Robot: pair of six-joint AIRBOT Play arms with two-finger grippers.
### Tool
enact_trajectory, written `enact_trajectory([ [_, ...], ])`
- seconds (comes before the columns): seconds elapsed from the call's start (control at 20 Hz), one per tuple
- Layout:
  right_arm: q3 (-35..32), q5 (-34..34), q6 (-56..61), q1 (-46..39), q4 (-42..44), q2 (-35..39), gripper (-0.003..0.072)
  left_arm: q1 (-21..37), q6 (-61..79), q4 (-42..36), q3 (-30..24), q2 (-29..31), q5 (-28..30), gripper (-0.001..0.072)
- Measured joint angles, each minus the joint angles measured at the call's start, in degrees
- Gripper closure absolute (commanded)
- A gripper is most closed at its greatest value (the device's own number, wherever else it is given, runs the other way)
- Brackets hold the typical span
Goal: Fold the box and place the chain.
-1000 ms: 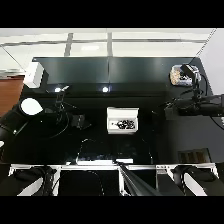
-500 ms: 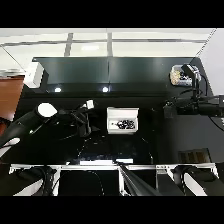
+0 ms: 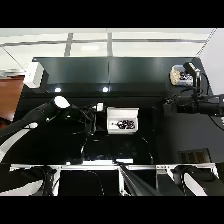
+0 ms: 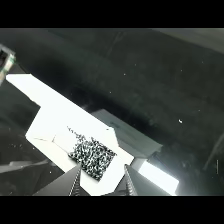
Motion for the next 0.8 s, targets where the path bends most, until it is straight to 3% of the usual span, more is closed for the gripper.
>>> enact_trajectory([
  [0.8, 0.0, -1.2, 0.0, 0.0, 0.0, 0.0, 0.0361, -4.6, -1.0, -4.6, 0.4, -2.2, 5.9, -0.0002],
])
